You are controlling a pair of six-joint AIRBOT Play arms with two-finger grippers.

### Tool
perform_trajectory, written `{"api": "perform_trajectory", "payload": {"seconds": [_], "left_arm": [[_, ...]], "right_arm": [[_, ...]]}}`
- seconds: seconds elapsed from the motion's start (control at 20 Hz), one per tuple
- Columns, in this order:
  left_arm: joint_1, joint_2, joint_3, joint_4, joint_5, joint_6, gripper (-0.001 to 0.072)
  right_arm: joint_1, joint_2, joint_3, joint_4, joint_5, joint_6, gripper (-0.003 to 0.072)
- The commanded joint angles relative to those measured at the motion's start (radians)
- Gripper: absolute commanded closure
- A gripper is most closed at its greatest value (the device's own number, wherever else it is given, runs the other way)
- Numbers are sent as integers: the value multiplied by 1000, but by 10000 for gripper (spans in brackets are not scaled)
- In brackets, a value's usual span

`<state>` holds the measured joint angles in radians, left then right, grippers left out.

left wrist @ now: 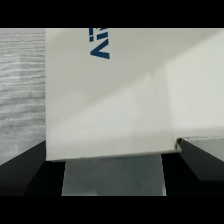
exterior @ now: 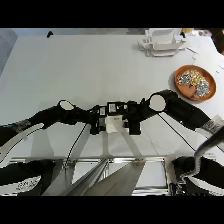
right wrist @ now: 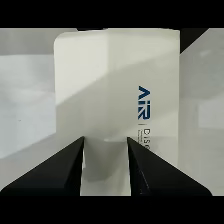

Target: Fold the box and place the chain.

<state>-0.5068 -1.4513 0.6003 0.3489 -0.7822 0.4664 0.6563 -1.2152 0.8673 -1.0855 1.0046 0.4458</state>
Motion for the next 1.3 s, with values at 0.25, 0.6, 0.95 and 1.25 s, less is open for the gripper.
{"api": "perform_trajectory", "payload": {"seconds": [0.25,0.6,0.95,1.25], "left_arm": [[0,1,0,0,0,0,438],[0,1,0,0,0,0,438],[0,1,0,0,0,0,438],[0,1,0,0,0,0,438]], "right_arm": [[3,0,-11,-18,-19,2,448],[3,0,-13,-51,-63,30,454],[3,8,-13,-55,-55,54,467],[3,69,-14,-31,35,51,423]]}}
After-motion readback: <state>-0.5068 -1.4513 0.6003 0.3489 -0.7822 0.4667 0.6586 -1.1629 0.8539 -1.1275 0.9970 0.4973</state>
